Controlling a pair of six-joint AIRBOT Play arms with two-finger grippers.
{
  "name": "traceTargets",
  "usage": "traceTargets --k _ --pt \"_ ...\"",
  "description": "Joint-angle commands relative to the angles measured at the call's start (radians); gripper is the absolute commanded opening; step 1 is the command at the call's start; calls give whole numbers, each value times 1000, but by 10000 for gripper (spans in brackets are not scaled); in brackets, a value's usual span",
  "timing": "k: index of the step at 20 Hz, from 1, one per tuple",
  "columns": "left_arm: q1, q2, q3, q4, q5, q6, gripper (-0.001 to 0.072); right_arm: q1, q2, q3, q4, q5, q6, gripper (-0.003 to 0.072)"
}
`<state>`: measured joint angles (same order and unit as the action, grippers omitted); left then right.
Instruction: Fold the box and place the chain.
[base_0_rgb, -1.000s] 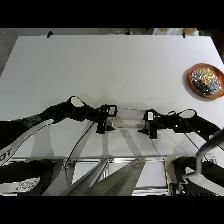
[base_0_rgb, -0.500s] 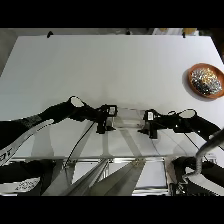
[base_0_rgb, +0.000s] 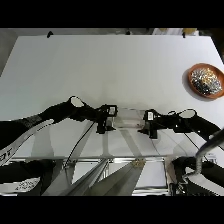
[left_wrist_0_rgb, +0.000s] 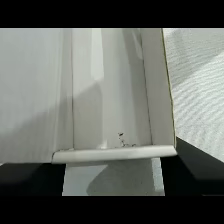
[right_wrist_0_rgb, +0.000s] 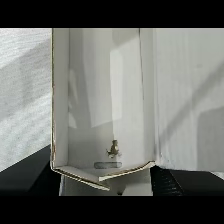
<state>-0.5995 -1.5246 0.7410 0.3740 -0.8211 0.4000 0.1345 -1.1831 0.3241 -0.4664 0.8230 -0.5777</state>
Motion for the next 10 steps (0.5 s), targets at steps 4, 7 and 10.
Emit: traceTargets --k 4,7,10 --pt "-1 1 0 0 -2 0 255 1 1 0 0 0 0 330" --pt "-1 1 0 0 -2 0 255 1 1 0 11 0 0 329" --pt "-1 1 0 0 -2 0 255 0 1 0 4 -3 1 422"
